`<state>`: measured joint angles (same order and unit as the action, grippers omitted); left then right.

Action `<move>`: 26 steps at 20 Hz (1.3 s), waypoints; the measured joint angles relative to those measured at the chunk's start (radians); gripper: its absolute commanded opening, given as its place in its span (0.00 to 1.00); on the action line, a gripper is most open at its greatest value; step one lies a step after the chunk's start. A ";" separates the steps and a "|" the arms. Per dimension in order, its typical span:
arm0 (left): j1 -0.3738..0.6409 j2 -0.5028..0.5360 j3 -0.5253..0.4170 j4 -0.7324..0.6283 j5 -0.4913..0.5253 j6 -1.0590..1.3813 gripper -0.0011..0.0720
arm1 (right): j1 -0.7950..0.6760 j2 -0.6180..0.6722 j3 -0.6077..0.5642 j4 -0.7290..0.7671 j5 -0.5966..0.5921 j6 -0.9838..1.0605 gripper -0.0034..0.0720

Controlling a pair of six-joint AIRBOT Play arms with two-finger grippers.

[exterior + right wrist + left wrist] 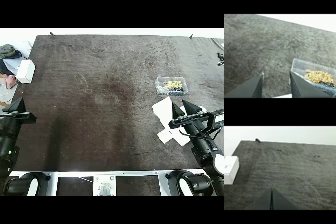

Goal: Fold the box and place the chain.

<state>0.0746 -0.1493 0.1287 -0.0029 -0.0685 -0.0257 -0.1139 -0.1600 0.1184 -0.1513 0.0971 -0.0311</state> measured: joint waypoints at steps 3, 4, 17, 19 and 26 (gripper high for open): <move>0.000 0.000 0.000 0.000 0.000 0.000 0.03 | 0.000 0.002 0.000 -0.003 0.000 0.000 0.57; 0.000 0.000 0.000 0.000 0.000 0.000 0.03 | 0.000 0.003 0.000 -0.003 0.000 0.000 0.57; 0.000 0.000 0.000 0.000 0.000 0.000 0.03 | -0.153 -0.251 0.256 -0.021 0.034 0.147 0.57; 0.000 0.000 0.000 0.000 0.000 0.000 0.03 | -0.269 -0.372 0.349 -0.079 0.167 0.228 0.57; 0.000 0.000 0.000 0.000 0.000 0.000 0.03 | -0.718 -0.790 0.710 -0.420 0.683 0.508 0.57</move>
